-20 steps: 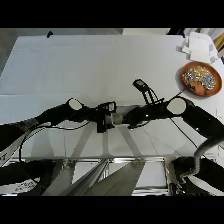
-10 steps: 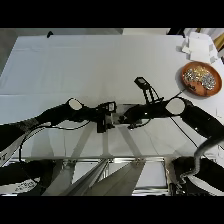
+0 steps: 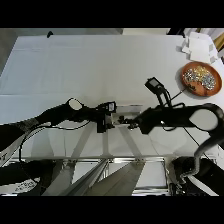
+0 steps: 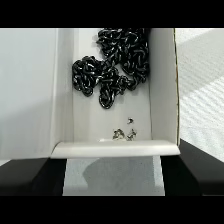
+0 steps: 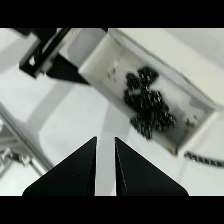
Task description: Fold the box and place the chain.
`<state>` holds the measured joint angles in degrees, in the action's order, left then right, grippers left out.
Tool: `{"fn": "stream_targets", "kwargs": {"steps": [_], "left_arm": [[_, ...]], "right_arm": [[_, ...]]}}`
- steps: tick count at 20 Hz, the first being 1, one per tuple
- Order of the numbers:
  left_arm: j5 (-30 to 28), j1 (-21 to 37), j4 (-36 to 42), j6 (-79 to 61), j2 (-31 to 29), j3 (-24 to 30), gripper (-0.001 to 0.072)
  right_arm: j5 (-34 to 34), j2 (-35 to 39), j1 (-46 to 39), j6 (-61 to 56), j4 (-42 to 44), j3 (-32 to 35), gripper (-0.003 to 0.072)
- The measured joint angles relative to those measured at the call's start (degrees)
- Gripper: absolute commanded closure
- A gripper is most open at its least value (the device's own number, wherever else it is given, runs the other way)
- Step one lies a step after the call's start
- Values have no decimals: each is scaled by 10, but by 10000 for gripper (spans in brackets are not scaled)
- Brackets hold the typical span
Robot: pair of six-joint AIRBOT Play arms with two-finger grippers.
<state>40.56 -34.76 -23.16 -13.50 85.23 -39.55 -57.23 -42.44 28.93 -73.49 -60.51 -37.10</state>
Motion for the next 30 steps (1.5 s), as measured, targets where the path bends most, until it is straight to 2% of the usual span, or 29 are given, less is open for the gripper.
{"fn": "stream_targets", "kwargs": {"steps": [2, 4, 5, 11, 15, 20, 22, 24, 30], "left_arm": [[0, 0, 0, 0, 0, 0, 437], [0, 0, 0, 0, 0, 0, 437], [0, 0, 0, 0, 0, 0, 437], [0, 0, 0, 0, 0, 0, 437], [0, 0, 0, 0, 0, 0, 437], [0, 0, 0, 0, 0, 0, 437], [0, 0, 0, 0, 0, 0, 437], [0, 0, 0, 0, 0, 0, 437], [0, 0, 0, 0, 0, 0, 437]], "right_arm": [[-21, 35, 0, -14, -25, 21, 542], [-14, 58, 0, -19, -38, 56, 417], [4, 66, 0, -22, -43, 79, 402], [105, 82, 0, 22, -55, 182, 405], [173, 76, 16, 47, -64, 201, 406], [231, 16, 107, 53, -81, 206, 415], [257, -16, 149, 26, -93, 206, 417], [289, -41, 178, -11, -108, 206, 448], [328, -73, 204, -125, -160, 206, 459]]}}
